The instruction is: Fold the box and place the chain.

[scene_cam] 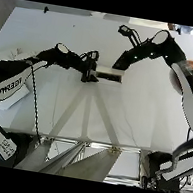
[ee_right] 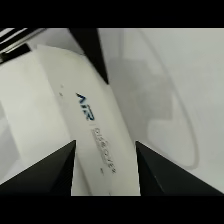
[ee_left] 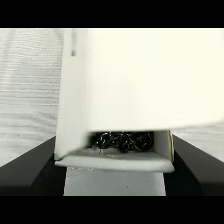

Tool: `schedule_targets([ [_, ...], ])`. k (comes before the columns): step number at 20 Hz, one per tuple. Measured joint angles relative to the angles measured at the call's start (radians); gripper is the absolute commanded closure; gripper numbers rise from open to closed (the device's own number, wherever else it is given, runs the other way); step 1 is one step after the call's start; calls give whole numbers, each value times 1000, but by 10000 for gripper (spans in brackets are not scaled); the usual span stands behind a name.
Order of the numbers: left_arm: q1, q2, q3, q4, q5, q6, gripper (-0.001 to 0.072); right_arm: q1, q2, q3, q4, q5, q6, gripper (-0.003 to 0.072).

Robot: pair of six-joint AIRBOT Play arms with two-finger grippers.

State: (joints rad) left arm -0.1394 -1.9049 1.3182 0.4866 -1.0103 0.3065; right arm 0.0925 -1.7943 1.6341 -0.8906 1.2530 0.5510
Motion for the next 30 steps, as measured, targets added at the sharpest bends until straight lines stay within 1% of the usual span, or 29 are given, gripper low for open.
schedule_targets([
  [4, 0, 0, 0, 0, 0, 0, 283, 46, 15, 1, 0, -5, -77, 228],
  [7, 0, 0, 0, 0, 0, 0, 283, 74, 20, 1, -46, -11, -98, 233],
  [8, 0, 0, 0, 0, 0, 0, 283, 82, 22, 1, -71, -14, -100, 248],
  [9, 0, 0, 0, 0, 0, 0, 283, 89, 22, 1, -95, -17, -101, 290],
  [12, 0, 0, 0, 0, 0, 0, 283, 103, 23, 1, -156, -33, -91, 305],
  [13, 0, 0, 0, 0, 0, 0, 283, 107, 23, 1, -171, -40, -80, 356],
  [15, 0, 0, 0, 0, 0, 0, 283, 116, 23, 1, -193, -48, -69, 375],
  [16, 0, 0, 0, 0, 0, 0, 283, 120, 23, 1, -203, -53, -64, 401],
  [18, 0, 0, 0, 0, 0, 0, 283, 133, 23, 1, -222, -55, -53, 403],
  [20, 0, 0, 0, 0, 0, 0, 283, 146, 23, 1, -240, -58, -33, 445],
  [22, 0, 0, 0, 0, 0, 0, 283, 159, 23, 1, -262, -58, -6, 470],
  [30, 0, 0, 0, 0, 0, 0, 283, 198, 24, -8, -356, -33, 112, 471],
])
